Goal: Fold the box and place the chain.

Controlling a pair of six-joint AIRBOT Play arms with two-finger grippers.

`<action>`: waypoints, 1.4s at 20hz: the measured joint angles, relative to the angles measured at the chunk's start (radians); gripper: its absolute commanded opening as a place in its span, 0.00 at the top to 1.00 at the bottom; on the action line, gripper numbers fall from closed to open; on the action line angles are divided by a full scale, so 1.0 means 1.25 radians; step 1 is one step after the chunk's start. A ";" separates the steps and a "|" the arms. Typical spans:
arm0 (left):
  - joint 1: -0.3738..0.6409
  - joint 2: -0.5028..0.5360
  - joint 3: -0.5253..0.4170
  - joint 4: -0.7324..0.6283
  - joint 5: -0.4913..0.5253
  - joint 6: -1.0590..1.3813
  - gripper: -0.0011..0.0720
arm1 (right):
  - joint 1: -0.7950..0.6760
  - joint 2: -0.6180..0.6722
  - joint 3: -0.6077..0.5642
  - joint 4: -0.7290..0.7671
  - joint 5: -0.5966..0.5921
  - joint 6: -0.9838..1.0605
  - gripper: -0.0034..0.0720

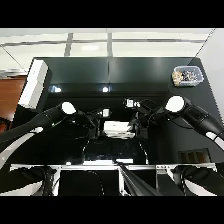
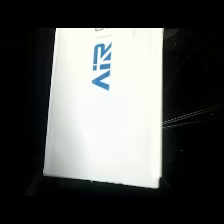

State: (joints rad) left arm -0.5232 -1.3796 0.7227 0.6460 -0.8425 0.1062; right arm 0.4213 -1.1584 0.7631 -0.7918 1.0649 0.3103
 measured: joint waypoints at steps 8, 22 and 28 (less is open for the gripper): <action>-0.001 0.000 0.000 0.000 -0.002 0.001 0.35 | 0.000 0.000 -0.018 -0.003 0.004 0.000 0.52; -0.001 0.000 0.000 -0.001 -0.001 -0.002 0.35 | -0.070 0.051 -0.063 0.200 0.078 0.451 0.93; -0.001 0.000 0.000 0.000 -0.001 -0.002 0.35 | -0.029 -0.029 -0.091 0.269 -0.063 0.534 0.93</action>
State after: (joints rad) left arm -0.5240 -1.3800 0.7227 0.6456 -0.8436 0.1043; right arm 0.3847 -1.1946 0.6498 -0.4557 0.9863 0.9783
